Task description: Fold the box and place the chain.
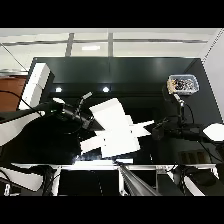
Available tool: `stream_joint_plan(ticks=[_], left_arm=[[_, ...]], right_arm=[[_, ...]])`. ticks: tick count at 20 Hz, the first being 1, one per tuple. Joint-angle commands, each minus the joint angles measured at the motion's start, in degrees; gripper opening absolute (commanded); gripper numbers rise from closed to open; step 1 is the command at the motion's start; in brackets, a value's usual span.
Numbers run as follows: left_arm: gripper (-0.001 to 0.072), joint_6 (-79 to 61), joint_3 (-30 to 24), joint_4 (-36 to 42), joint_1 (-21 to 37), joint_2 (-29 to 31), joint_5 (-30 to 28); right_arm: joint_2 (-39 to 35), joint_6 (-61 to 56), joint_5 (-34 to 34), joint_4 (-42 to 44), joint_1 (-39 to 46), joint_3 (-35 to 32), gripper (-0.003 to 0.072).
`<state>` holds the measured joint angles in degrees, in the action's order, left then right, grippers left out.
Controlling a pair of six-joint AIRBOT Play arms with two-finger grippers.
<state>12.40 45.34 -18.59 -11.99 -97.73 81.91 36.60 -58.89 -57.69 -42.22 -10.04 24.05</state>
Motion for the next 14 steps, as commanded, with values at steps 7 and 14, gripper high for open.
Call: stream_joint_plan(ticks=[7, 14], left_arm=[[0.0223, 0.04, 0.07, -0.87, -0.98, -0.04, -1.97], [0.0030, -0.50, 0.07, -0.92, -1.29, -0.04, -2.01]], right_arm=[[-0.04, -0.04, 0.02, 0.02, -0.07, -0.02, 0.0026], [-0.04, -0.04, 0.02, 0.00, -0.07, -0.02, 0.0026]])
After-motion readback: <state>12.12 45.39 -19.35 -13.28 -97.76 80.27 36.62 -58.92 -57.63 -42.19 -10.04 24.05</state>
